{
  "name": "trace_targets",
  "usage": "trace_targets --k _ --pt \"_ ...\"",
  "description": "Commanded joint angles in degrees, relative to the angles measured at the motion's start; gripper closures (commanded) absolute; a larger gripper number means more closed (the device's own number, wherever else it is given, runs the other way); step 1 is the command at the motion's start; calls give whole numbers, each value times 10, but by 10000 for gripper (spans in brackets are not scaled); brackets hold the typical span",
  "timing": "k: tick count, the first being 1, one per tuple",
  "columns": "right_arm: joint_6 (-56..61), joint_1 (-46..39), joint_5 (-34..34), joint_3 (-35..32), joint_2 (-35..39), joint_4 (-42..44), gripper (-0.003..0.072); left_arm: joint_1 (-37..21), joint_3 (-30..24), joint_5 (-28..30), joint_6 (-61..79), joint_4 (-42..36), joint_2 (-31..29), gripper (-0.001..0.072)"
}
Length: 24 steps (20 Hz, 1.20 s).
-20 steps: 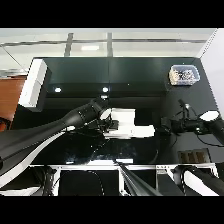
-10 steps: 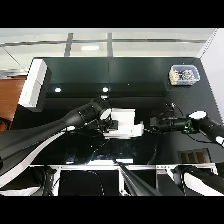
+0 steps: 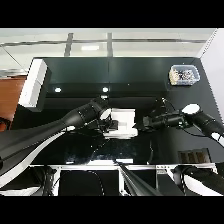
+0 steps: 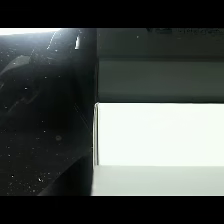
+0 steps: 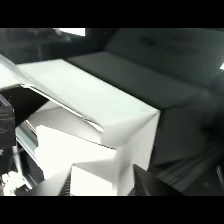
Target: Fold the box and place the chain.
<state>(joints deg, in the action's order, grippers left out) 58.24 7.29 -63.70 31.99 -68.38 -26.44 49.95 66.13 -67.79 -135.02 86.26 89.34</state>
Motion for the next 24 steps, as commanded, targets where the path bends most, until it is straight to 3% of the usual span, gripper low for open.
trace_targets --k 1,3,14,17,20,24 --pt "84 50 6 43 0 -69 323 0 0 0 0 0 0 687" --pt "131 74 21 59 0 -102 353 0 0 0 0 0 0 687" --pt "311 181 114 77 -9 -270 354 0 0 1 0 0 0 687" --pt "334 219 110 118 -42 -319 355 0 0 1 0 0 0 687" --pt "464 254 72 167 -71 -422 355 0 0 1 0 0 0 686" --pt "576 296 65 183 -82 -477 355 0 0 1 0 0 0 687"
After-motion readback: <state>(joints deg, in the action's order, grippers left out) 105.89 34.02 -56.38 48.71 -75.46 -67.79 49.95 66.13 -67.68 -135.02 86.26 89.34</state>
